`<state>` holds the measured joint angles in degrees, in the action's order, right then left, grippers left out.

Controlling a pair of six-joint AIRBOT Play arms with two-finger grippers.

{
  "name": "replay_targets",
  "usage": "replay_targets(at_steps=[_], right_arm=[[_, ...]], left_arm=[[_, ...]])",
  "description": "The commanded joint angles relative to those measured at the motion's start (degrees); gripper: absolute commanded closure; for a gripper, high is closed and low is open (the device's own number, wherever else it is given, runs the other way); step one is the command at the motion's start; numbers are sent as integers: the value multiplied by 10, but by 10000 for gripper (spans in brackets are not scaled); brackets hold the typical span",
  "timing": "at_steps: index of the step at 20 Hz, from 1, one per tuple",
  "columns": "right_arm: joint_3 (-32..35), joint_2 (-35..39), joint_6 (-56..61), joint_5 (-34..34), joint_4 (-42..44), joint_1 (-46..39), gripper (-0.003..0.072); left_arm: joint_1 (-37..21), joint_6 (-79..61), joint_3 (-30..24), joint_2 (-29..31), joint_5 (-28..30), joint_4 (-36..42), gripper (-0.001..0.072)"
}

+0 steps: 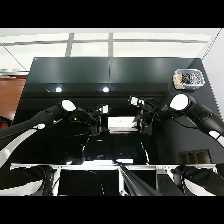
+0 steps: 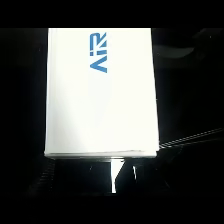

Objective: Fold the box and place the chain.

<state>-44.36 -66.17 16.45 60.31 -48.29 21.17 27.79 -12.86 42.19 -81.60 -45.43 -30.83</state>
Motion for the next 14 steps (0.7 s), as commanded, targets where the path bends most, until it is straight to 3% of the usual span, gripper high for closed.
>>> replay_targets(at_steps=[1, 3, 4, 5, 7, 10, 11, 14], right_arm=[[-8, 8, 40, 30, 0, 0, 417], [-33, 25, 120, 76, 1, -5, 418], [-42, 37, 179, 94, 0, -14, 510], [-42, 49, 234, 105, 0, -31, 672], [-16, 52, 344, 121, 36, -77, 671], [90, 49, 348, 89, 320, -118, 670], [115, 44, 348, 68, 378, -115, 670], [144, 31, 366, -24, 369, -87, 670]], left_arm=[[0, 0, 0, 0, 0, 0, 378], [0, 0, 0, 0, 0, 0, 377], [0, 0, 0, 0, 0, 0, 378], [0, 0, 0, 0, 0, 0, 378], [0, 0, 0, 0, 0, 0, 378], [0, 0, 0, 0, 0, 0, 378], [0, 0, 0, 0, 0, 0, 377], [0, 0, 0, 0, 0, 0, 378]])
